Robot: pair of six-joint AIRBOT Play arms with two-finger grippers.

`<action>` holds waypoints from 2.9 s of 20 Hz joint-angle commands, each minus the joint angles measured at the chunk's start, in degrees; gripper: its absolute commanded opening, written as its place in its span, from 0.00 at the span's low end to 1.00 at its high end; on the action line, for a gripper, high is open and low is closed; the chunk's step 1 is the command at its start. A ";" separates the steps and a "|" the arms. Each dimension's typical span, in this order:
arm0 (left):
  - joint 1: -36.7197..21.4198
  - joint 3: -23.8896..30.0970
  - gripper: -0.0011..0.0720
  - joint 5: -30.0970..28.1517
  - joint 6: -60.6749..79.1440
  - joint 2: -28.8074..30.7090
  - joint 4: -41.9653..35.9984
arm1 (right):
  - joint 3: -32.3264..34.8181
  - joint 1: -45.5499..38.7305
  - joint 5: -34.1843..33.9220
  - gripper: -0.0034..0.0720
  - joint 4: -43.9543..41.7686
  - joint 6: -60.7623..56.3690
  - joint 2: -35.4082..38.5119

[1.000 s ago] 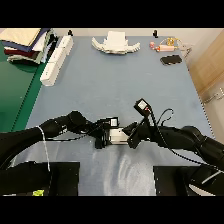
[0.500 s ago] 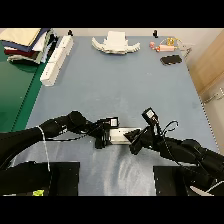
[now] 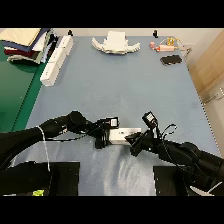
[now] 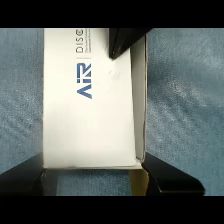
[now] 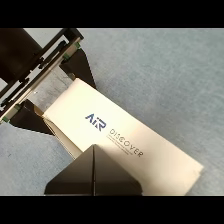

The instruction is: Fold the box.

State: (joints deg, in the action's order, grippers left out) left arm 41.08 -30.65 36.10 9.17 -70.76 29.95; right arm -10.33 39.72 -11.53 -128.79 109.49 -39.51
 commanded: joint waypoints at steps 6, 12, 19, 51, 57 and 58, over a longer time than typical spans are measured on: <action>0.02 0.00 0.58 0.02 -0.02 0.04 0.00 | 0.59 0.02 -0.98 0.05 0.15 -0.31 -0.20; 0.02 0.00 0.58 0.02 -0.02 0.04 0.00 | 0.66 0.02 -0.96 0.05 0.39 -0.42 -1.18; 0.02 0.00 0.58 0.02 -0.02 0.02 0.00 | 0.59 0.02 -0.92 0.05 0.37 -0.42 -0.42; -6.82 0.00 0.58 0.55 -15.47 7.17 6.99 | -7.02 -4.09 4.11 0.05 2.99 -3.23 6.84; -29.70 0.00 0.58 8.83 -41.92 21.14 27.71 | -8.66 -10.82 3.98 0.05 3.04 -3.15 6.78; -34.84 0.00 0.58 8.63 -43.89 23.19 29.24 | -8.66 -11.23 3.93 0.05 3.02 -3.15 6.69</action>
State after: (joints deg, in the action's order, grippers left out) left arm 17.58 -30.63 42.41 -23.44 -53.47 50.61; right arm -18.55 30.65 -7.62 -125.78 106.30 -32.73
